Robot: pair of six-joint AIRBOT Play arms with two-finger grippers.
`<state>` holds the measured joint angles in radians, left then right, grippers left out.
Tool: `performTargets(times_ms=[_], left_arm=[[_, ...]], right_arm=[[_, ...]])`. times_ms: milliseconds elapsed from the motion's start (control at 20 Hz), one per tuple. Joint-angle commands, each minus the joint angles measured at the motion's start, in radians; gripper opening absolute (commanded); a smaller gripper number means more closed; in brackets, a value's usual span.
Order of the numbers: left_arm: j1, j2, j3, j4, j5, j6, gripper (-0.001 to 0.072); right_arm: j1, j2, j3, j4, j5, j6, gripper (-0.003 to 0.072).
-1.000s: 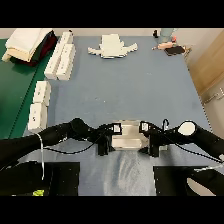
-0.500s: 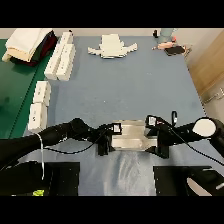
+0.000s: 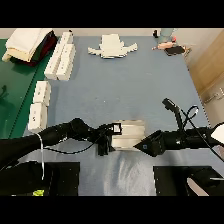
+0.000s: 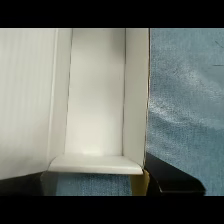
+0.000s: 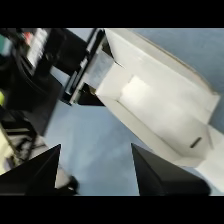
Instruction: Fold the box.
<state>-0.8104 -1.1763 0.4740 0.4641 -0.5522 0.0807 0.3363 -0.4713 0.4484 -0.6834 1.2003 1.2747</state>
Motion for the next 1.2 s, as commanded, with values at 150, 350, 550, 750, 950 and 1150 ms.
performTargets(times_ms=[150,350,550,750,950,1150], left_arm=[[0.0,0.0,0.0,0.0,0.0,0.0,0.0522],[0.0,0.0,0.0,0.0,0.0,0.0,0.0522],[0.0,0.0,0.0,0.0,0.0,0.0,0.0522],[0.0,0.0,0.0,0.0,0.0,0.0,0.0522],[0.0,0.0,0.0,0.0,0.0,0.0,0.0522],[0.0,0.0,0.0,0.0,0.0,0.0,0.0522]], right_arm=[[0.001,-0.026,0.001,0.092,-0.056,0.184,0.0418],[0.001,-0.167,0.002,0.089,-0.132,0.126,0.0134],[0.0,-0.349,0.036,0.085,-0.271,-0.029,0.0003],[0.0,-0.499,0.085,0.085,-0.339,-0.146,0.0004],[0.001,-0.588,0.09,0.064,-0.367,-0.217,0.0003],[0.014,-0.661,0.09,0.019,-0.36,-0.256,0.0003]])
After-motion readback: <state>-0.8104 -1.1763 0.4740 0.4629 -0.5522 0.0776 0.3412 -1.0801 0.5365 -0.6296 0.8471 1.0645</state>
